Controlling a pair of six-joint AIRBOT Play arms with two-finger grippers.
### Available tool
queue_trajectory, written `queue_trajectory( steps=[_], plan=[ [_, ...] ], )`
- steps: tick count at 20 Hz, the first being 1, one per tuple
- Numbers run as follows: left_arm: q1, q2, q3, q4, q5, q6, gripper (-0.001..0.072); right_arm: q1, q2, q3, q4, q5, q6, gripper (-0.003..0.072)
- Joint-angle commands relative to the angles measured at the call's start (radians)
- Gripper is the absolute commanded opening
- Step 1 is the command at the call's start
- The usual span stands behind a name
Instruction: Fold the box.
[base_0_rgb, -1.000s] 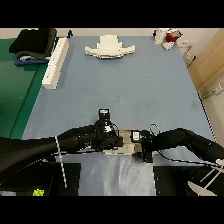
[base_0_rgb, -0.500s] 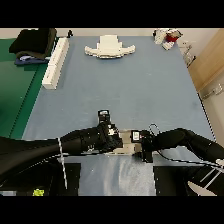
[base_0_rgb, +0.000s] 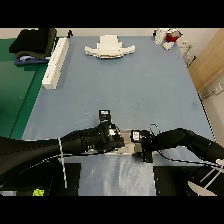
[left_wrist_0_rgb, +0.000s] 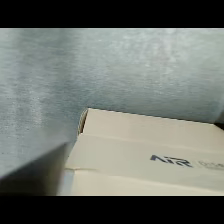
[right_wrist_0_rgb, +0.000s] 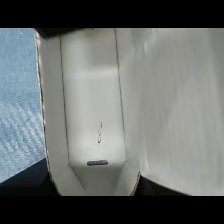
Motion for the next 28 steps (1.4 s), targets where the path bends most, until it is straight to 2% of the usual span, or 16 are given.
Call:
queue_trajectory(
  steps=[1, 10, 11, 12, 18, 19, 20, 24, 25, 26, 27, 28],
  plan=[
    [0.0, 0.0, 0.001, 0.0, -0.021, 0.007, 0.0657, 0.0, 0.001, 0.001, 0.0, 0.0, -0.003, 0.0513],
    [0.0, 0.0, 0.0, 0.008, -0.023, 0.006, 0.0645, 0.0, 0.001, 0.001, 0.0, 0.0, -0.003, 0.0513],
    [0.0, 0.0, -0.002, 0.007, -0.023, 0.003, 0.0502, 0.0, 0.001, 0.001, 0.0, 0.0, -0.003, 0.0513],
    [0.0, 0.0, -0.005, 0.007, -0.018, 0.004, 0.0409, 0.0, 0.001, 0.001, 0.0, 0.0, -0.003, 0.0513],
    [0.0, 0.0, -0.008, 0.005, -0.019, 0.003, 0.0404, 0.0, 0.001, 0.001, 0.0, 0.0, -0.003, 0.0513],
    [0.0, 0.0, -0.008, 0.006, -0.021, 0.004, 0.0161, 0.0, 0.001, 0.001, 0.0, 0.0, -0.003, 0.0513],
    [0.0, 0.0, -0.008, 0.007, -0.019, 0.007, 0.0012, 0.0, 0.001, 0.001, 0.0, 0.0, -0.003, 0.0513],
    [0.0, 0.0, -0.008, 0.006, -0.019, 0.008, 0.0016, 0.0, 0.001, 0.001, 0.0, 0.0, -0.003, 0.0513],
    [0.0, 0.0, -0.008, 0.006, -0.019, 0.016, 0.012, 0.0, 0.001, 0.001, 0.0, 0.0, -0.003, 0.0513],
    [0.0, 0.0, -0.008, 0.003, -0.02, 0.021, 0.046, 0.0, 0.001, 0.001, 0.0, 0.0, -0.003, 0.0513],
    [0.0, 0.0, -0.007, 0.002, -0.022, 0.019, 0.0665, 0.0, 0.001, 0.001, 0.0, 0.0, -0.003, 0.0513],
    [0.0, 0.001, -0.006, -0.001, -0.023, 0.022, 0.0666, 0.0, 0.001, 0.001, 0.0, 0.0, -0.003, 0.0513]
  ],
)
